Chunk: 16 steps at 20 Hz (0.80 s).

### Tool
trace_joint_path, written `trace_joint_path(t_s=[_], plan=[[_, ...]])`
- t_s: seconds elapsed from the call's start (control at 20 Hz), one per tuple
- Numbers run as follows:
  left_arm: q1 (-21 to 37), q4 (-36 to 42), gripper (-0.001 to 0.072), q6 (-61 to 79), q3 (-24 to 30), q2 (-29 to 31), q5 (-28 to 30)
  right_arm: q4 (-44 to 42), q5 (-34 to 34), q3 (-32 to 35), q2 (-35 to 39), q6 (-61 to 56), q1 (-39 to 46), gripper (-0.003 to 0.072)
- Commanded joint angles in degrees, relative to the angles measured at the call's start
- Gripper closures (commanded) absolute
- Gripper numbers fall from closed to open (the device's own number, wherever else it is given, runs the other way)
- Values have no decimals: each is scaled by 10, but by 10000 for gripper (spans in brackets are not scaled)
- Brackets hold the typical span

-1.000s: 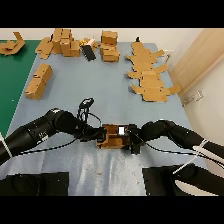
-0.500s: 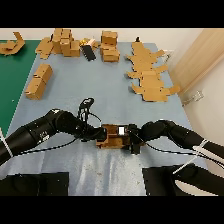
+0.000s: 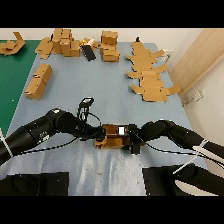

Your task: Fold the box.

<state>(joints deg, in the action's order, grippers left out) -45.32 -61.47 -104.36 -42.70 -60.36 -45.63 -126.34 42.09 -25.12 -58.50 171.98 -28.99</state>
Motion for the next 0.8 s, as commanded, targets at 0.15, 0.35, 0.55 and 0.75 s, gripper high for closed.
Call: trace_joint_path(t_s=[0.15,0.35,0.55,0.75], plan=[[-1,2,153,0,0,0,1,0,0,0,0,0,0,190],[-21,4,153,0,0,-9,11,0,0,0,0,0,0,189],[-36,2,152,-1,0,-43,17,0,0,0,0,0,0,190],[-40,1,154,-1,-2,-51,25,0,0,0,0,0,0,190]])
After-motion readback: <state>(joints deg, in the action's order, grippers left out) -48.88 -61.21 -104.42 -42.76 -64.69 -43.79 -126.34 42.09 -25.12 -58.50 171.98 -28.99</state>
